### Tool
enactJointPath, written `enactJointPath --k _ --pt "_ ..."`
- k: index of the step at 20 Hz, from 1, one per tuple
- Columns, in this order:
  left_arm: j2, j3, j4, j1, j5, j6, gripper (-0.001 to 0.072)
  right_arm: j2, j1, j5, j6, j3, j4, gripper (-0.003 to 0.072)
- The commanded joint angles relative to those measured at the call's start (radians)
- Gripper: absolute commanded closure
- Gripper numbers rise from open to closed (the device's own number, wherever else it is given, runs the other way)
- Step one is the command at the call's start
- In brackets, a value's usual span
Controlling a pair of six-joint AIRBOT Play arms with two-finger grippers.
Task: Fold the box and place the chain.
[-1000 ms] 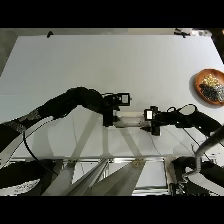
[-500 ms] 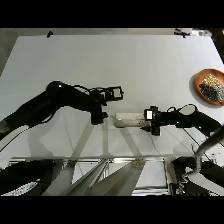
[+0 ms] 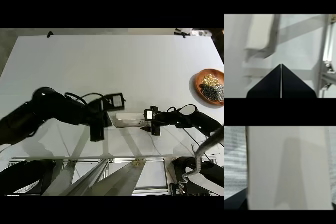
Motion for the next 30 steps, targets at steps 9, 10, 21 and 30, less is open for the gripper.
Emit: enactJointPath --k 9,10,21,30 --pt "-0.216 -0.030 -0.084 -0.212 -0.724 0.010 0.0702 0.000 -0.001 0.000 0.000 0.000 0.000 0.0276" --pt "-0.222 -0.030 -0.084 -0.193 -0.764 -0.009 0.0702 0.000 -0.001 0.000 0.000 0.000 0.000 0.0276" --pt "-0.359 -0.030 -0.088 -0.068 -0.829 -0.121 0.0706 0.000 -0.001 0.000 0.000 0.000 0.000 0.0276" --pt "-0.401 -0.030 -0.091 -0.067 -0.618 -0.121 0.0705 0.000 -0.001 0.000 0.000 0.000 0.000 0.0276"
